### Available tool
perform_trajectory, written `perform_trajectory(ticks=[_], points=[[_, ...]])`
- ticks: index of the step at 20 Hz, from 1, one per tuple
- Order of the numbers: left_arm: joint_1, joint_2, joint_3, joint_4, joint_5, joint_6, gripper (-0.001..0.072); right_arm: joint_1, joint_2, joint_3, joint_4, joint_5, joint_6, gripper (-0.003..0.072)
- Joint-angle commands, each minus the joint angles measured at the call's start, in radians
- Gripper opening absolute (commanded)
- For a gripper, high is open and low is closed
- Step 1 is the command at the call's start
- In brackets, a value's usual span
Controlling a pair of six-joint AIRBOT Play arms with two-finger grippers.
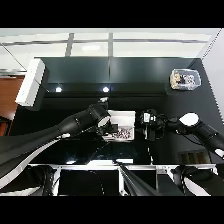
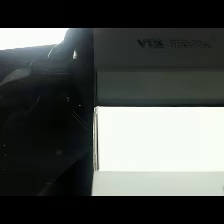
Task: Fold the box and place the chain.
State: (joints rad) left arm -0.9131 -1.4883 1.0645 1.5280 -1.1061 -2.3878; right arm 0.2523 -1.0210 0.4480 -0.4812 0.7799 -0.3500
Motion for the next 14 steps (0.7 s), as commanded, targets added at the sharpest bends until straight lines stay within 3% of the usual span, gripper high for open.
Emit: perform_trajectory(ticks=[1,5,6,7,14], points=[[-0.001,-0.001,0.001,0.0,0.002,0.001,0.0033,-0.001,0.003,0.001,0.009,0.003,0.002,0.0411],[-0.001,-0.001,0.001,0.0,0.002,0.001,0.0033,-0.001,0.003,0.001,0.009,0.006,0.002,0.0389],[-0.001,-0.001,0.001,0.0,0.002,0.001,0.0033,-0.001,0.003,0.001,0.008,0.018,0.002,0.0152],[-0.001,-0.001,0.001,0.0,0.002,0.001,0.0033,-0.001,0.003,0.001,0.008,0.027,0.002,0.0073],[-0.001,-0.001,0.001,0.0,0.002,0.001,0.0033,-0.001,0.006,0.001,-0.068,0.016,0.022,0.0019]])
